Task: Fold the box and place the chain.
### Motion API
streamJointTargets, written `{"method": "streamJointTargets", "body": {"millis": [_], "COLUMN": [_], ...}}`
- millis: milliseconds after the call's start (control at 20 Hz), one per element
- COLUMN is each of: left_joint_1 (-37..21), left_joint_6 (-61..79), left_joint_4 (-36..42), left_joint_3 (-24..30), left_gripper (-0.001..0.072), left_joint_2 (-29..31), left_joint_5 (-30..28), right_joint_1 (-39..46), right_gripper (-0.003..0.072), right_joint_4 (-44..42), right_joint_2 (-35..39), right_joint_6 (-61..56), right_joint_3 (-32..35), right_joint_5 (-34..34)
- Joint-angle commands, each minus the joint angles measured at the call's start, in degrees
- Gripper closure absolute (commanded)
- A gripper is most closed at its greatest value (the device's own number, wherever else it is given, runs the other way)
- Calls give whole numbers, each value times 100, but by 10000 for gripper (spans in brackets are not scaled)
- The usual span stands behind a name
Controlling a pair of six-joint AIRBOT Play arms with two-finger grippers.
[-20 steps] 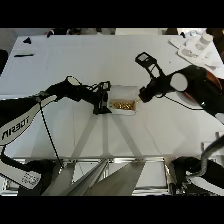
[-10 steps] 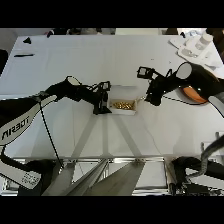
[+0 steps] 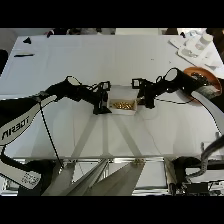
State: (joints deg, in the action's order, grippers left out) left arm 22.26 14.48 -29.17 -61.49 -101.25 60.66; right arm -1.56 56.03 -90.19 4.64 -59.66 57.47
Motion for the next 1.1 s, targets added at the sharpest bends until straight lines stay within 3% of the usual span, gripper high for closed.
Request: {"method": "streamJointTargets", "body": {"millis": [0,200,500,850,1050], "left_joint_1": [-2,-2,-2,-2,-2], "left_joint_6": [2,2,2,2,2], "left_joint_4": [-2,-2,-2,-2,-2], "left_joint_3": [-2,-2,-2,-2,-2], "left_gripper": [479,479,479,479,479], "left_joint_2": [2,2,2,2,2], "left_joint_5": [-2,-2,-2,-2,-2], "right_joint_1": [-17,-15,-136,-197,-767], "right_gripper": [443,676,677,677,677], "right_joint_4": [-407,-87,874,1174,1158], "right_joint_2": [-166,-164,87,1386,1954], "right_joint_6": [361,326,-590,-2417,-3469], "right_joint_3": [2,2,2,2,0], "right_joint_5": [-188,-131,-105,98,315]}}
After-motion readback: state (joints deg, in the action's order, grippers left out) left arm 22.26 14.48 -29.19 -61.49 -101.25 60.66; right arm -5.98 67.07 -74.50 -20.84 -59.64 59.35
